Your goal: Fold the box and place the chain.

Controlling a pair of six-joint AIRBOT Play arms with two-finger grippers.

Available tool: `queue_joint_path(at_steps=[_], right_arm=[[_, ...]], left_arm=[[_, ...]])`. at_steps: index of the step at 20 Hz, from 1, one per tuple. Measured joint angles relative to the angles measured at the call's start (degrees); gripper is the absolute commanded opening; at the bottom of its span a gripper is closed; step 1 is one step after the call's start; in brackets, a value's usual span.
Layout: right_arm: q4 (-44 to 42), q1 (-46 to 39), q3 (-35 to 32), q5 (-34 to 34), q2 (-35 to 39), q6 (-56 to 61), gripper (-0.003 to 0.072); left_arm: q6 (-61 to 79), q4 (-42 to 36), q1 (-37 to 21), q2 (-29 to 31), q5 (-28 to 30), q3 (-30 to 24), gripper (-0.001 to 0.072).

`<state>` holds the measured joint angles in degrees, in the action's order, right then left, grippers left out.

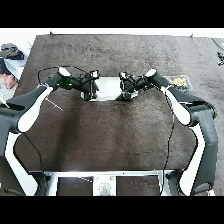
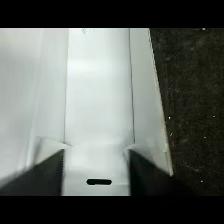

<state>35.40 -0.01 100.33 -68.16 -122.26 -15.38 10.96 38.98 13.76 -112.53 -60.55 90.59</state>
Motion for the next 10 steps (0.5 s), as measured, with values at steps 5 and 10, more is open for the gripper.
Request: queue_joint_path(at_steps=[5,10], right_arm=[[-0.1,0.0,0.0,0.0,0.0,0.0,0.0374],[-0.1,0.0,0.0,0.0,0.0,0.0,0.0375]], left_arm=[[-0.4,1.0,-1.6,0.0,-0.9,0.0,0.0011],[-1.9,1.4,-4.1,1.0,-3.8,0.5,0.0013]])
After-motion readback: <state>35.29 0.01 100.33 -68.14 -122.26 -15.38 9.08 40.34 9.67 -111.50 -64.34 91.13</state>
